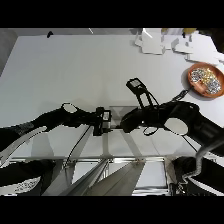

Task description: Fold the box and place the chain.

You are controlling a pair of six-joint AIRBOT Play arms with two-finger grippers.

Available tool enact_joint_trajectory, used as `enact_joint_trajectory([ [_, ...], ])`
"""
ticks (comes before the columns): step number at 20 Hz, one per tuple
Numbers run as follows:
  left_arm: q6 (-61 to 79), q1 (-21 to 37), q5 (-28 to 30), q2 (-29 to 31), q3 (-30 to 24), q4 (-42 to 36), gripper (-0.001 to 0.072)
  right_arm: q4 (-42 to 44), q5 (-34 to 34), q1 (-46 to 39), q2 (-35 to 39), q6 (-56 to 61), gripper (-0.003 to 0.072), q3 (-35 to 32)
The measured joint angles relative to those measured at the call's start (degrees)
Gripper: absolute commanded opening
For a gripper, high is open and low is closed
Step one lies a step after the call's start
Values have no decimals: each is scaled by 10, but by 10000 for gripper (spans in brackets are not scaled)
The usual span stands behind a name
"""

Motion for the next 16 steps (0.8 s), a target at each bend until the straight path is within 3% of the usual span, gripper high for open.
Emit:
enact_joint_trajectory([
  [5, 0, 0, 0, 0, 0, 0, 210, -24, 11, -21, 8, -4, 171, 8],
  [12, 0, 0, 0, 0, 0, 0, 210, -115, 118, -158, 38, -11, 171, 4],
  [16, 0, 0, 0, 0, 0, 0, 210, -142, 116, -217, 19, -31, 173, -25],
])
